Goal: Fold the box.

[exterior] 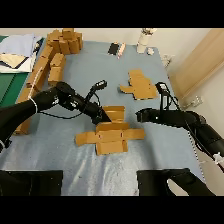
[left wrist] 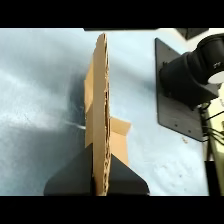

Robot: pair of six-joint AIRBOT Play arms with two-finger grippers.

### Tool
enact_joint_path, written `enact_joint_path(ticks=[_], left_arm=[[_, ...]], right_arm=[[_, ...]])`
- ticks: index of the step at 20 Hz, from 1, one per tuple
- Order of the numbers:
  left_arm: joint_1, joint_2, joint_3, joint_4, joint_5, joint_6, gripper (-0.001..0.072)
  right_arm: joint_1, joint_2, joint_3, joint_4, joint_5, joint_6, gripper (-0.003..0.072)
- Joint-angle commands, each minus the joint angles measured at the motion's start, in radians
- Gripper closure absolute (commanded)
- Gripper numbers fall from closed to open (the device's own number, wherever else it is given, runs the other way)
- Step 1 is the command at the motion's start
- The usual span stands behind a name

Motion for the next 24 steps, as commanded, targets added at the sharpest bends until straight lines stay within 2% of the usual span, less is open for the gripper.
enact_joint_path(ticks=[1,3,8,11,14,24], left_arm=[[-0.026,0.025,-0.079,-0.146,0.082,0.228,0.0702],[-0.035,0.048,-0.135,-0.193,0.117,0.318,0.0702],[-0.077,0.130,-0.253,-0.190,0.266,0.444,0.0702],[-0.123,0.145,-0.260,-0.131,0.299,0.446,0.0701],[-0.154,0.145,-0.260,-0.130,0.342,0.446,0.0701],[-0.159,0.145,-0.316,-0.151,0.364,0.448,0.0701]], right_arm=[[-0.001,0.001,0.011,-0.027,0.016,0.071,0.0683],[-0.001,0.001,0.011,-0.028,0.017,0.088,0.0683],[0.001,-0.017,0.011,-0.025,0.051,0.105,0.0683],[0.001,-0.039,0.011,-0.018,0.058,0.111,0.0683],[0.001,-0.044,0.011,-0.018,0.061,0.111,0.0683],[0.001,-0.044,0.011,-0.018,0.068,0.111,0.0683]])
